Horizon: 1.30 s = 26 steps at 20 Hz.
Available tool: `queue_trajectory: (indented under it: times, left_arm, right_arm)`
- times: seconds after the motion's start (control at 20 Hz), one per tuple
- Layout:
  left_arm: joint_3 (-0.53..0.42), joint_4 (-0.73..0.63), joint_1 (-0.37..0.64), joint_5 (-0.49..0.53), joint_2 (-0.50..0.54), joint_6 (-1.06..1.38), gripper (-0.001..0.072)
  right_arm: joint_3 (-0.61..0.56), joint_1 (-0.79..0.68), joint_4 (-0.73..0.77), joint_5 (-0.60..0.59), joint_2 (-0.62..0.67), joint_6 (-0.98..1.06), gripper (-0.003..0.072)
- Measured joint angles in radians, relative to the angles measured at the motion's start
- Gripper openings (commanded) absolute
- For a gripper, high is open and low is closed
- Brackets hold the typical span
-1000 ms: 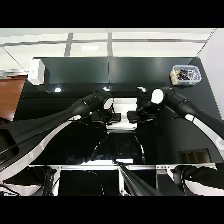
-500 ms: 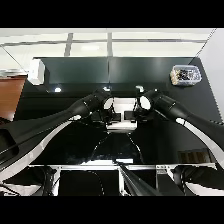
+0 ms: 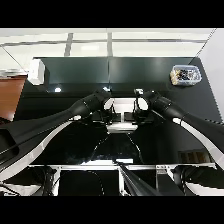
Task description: Fold the box and place the chain.
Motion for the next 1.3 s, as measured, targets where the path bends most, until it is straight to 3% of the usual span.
queue_trajectory:
  times: [0.1, 0.2, 0.4, 0.5, 0.55, 0.7, 0.85, 0.9, 0.95, 1.1, 1.3]
  left_arm:
    - [0.000, 0.000, 0.000, 0.000, 0.000, 0.000, 0.0027]
    - [0.000, 0.000, 0.000, 0.000, 0.000, -0.002, 0.0027]
    - [0.000, 0.000, 0.000, -0.001, 0.000, -0.003, 0.0027]
    - [0.000, 0.000, 0.000, -0.001, 0.000, -0.002, 0.0027]
    - [0.000, 0.000, 0.000, -0.001, 0.000, -0.002, 0.0027]
    - [0.000, 0.000, 0.000, -0.001, 0.000, 0.000, 0.0027]
    - [0.000, 0.000, 0.000, -0.001, 0.000, 0.000, 0.0027]
    - [0.000, 0.000, 0.000, -0.001, 0.000, 0.000, 0.0027]
    - [0.000, 0.000, 0.000, -0.001, 0.000, 0.000, 0.0027]
    - [0.000, 0.000, 0.000, -0.001, 0.000, 0.000, 0.0027]
    - [0.000, 0.000, 0.000, -0.002, 0.000, 0.000, 0.0027]
  right_arm:
    - [0.000, 0.001, 0.002, -0.002, -0.001, 0.000, 0.0016]
    - [-0.001, 0.001, 0.006, -0.008, -0.003, 0.000, 0.0276]
    - [-0.001, 0.002, 0.010, -0.008, -0.003, 0.002, 0.0273]
    - [-0.001, 0.002, 0.011, -0.008, -0.003, 0.003, 0.0126]
    - [-0.001, 0.002, 0.012, -0.008, -0.004, 0.002, 0.0013]
    - [-0.001, 0.002, 0.011, -0.008, -0.005, 0.003, 0.0011]
    - [-0.001, 0.002, 0.009, -0.010, -0.005, 0.003, 0.0039]
    - [-0.001, 0.002, 0.008, -0.011, -0.004, 0.003, 0.0221]
    - [-0.001, 0.001, 0.004, -0.011, -0.002, 0.003, 0.0278]
    - [-0.001, -0.008, -0.008, -0.010, 0.034, -0.018, 0.0278]
    - [0.000, -0.037, -0.021, 0.008, 0.174, -0.134, 0.0279]
